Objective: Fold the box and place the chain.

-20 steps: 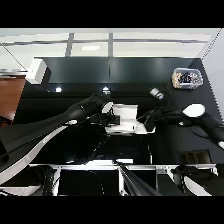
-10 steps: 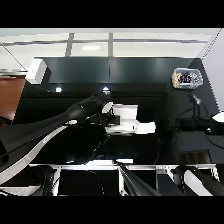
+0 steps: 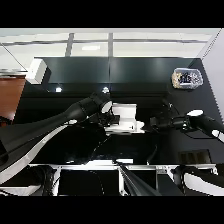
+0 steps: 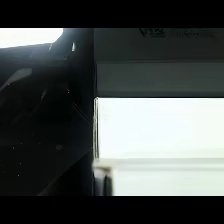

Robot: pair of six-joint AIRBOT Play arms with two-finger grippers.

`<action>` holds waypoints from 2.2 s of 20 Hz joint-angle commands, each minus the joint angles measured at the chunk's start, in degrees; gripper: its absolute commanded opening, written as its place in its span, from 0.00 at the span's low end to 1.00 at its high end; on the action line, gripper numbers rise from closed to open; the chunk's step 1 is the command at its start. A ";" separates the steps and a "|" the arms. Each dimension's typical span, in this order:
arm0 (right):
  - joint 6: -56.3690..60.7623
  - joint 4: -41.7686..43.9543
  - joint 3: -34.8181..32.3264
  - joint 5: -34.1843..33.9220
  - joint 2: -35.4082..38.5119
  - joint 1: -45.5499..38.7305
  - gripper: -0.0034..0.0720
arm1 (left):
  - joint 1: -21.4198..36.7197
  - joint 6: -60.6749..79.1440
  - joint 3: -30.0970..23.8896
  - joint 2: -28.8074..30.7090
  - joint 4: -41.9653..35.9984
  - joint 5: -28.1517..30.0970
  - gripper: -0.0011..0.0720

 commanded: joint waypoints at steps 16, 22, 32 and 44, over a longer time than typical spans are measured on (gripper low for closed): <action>6.19 -11.06 -2.10 -0.09 5.42 -15.65 0.06 | 0.02 -0.02 0.04 -0.04 0.02 0.31 0.05; 5.22 -5.07 -2.49 -4.76 0.00 -2.99 0.06 | 0.04 -0.02 0.04 -0.04 0.00 0.33 0.05; -0.66 -1.60 -0.04 -3.67 -0.33 0.63 0.07 | 0.13 -0.02 0.02 -0.04 0.00 0.02 0.05; -0.39 -0.83 4.48 4.98 -0.33 -0.09 0.76 | 0.13 -0.02 0.04 -0.04 0.00 0.07 0.05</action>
